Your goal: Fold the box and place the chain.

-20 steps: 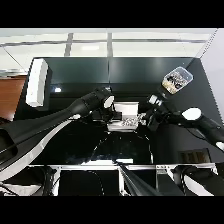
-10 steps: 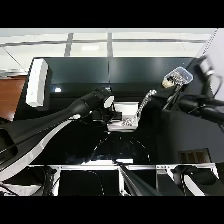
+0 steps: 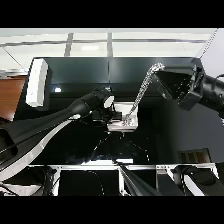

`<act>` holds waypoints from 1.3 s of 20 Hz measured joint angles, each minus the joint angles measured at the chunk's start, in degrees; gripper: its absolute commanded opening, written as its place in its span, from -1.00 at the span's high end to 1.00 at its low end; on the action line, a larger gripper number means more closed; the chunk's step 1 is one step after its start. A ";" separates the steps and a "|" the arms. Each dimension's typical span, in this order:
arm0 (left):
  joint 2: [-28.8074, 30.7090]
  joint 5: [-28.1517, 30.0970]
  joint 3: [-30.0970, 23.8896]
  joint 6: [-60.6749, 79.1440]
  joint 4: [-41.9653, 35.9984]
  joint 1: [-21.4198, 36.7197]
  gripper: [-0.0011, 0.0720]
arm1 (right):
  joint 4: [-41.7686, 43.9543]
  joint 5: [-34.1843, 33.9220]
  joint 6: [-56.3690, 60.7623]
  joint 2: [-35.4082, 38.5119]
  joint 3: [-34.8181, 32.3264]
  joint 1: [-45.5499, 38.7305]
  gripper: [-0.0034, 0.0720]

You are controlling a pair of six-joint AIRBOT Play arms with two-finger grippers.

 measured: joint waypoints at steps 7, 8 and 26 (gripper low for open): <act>0.00 0.02 0.00 0.00 -0.35 0.00 0.90 | -10.54 3.58 6.67 -6.75 -3.67 3.74 0.57; 0.00 0.04 0.00 0.00 -0.39 0.00 0.90 | -12.61 3.28 8.02 -8.04 -4.98 4.72 0.05; 1.97 1.95 1.90 -2.27 1.75 -0.72 -0.42 | -32.96 12.44 12.20 -10.67 -8.35 -10.40 0.01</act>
